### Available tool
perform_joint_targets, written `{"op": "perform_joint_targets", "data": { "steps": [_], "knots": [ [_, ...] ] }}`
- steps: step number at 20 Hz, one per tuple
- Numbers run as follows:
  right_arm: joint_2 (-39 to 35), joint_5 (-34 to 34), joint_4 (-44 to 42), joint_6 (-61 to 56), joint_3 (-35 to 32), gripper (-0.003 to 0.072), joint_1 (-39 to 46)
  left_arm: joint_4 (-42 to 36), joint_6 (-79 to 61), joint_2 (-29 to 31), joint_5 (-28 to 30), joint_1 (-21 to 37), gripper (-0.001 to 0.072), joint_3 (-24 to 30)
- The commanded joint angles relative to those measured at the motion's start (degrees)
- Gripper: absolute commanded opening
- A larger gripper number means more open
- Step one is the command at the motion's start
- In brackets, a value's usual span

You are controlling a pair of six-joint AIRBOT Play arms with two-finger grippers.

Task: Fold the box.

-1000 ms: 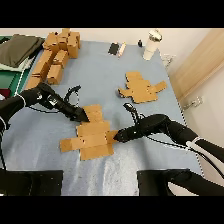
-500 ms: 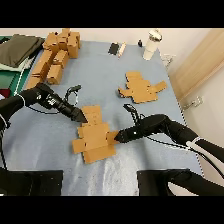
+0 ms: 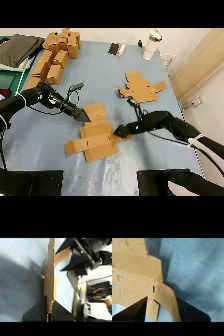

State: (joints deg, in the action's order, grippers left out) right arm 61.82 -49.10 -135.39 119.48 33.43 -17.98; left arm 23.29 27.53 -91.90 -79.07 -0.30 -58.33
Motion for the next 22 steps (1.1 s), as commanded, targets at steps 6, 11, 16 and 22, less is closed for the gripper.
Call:
{"op": "perform_joint_targets", "data": {
  "steps": [6, 11, 16, 22],
  "knots": [
    [-0.1, -20.3, 14.0, -13.2, 21.1, 0.0004, 14.3, -2.5, -19.0, 8.5, 12.6, -9.2, 0.0011, 0.5],
    [-0.3, -17.2, 13.5, -15.7, 18.3, 0.0004, 11.3, -2.6, -29.7, 9.2, 15.9, -14.0, 0.0010, 4.2],
    [0.0, -10.6, 13.6, -16.0, 17.3, 0.0004, 6.8, -2.7, -32.8, 9.1, 18.5, -15.2, 0.0010, 8.8],
    [1.1, -9.9, 13.5, -16.0, 17.2, 0.0003, 6.4, -2.3, -32.6, 9.2, 17.5, -15.3, 0.0011, 10.2]
  ]
}}
